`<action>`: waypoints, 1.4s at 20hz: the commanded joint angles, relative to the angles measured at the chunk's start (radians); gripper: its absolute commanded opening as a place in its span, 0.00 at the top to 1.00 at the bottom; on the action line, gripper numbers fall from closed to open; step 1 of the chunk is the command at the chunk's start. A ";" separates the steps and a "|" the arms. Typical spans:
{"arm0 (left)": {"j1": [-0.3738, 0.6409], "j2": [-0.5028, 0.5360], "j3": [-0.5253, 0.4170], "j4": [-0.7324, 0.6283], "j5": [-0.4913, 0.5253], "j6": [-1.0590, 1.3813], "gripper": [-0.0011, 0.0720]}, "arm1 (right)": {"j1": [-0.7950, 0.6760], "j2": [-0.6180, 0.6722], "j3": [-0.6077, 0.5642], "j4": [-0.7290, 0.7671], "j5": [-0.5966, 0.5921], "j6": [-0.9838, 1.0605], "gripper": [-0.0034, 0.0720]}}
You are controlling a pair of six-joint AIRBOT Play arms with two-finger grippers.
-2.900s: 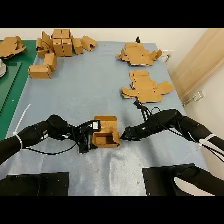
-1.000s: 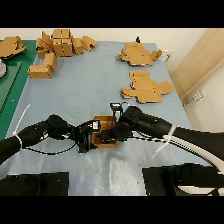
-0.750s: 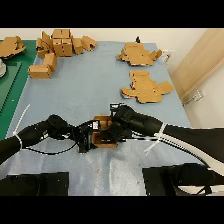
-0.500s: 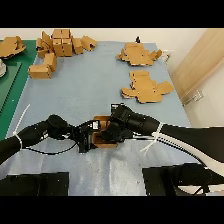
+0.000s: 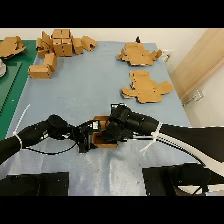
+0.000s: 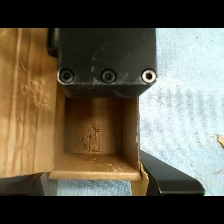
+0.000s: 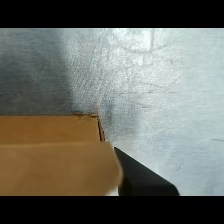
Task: Fold the box.
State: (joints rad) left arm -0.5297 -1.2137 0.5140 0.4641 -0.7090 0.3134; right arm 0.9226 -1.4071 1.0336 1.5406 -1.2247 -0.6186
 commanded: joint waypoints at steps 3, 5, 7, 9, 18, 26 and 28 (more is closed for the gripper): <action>0.000 0.000 0.000 0.000 0.000 0.000 0.40 | -0.001 0.086 0.035 -0.003 -0.053 -0.007 0.45; 0.000 0.000 0.000 0.000 0.000 0.000 0.40 | 0.000 0.154 0.035 -0.017 -0.093 0.024 0.46; 0.000 0.000 0.000 0.000 0.000 0.000 0.40 | -0.001 0.234 0.035 -0.050 -0.101 0.050 0.46; 0.000 0.000 0.000 0.000 0.000 0.000 0.40 | -0.010 0.309 0.030 -0.107 -0.101 0.084 0.72; 0.000 0.000 0.000 0.000 0.000 0.000 0.40 | -0.627 0.307 -0.193 0.594 0.372 -0.716 0.95; 0.000 0.000 0.000 0.000 0.000 0.000 0.40 | -0.654 -0.039 -0.129 1.138 0.132 -1.518 0.95; 0.000 0.000 0.000 0.000 0.002 0.000 0.40 | -0.603 -0.026 -0.129 1.181 0.105 -1.624 0.95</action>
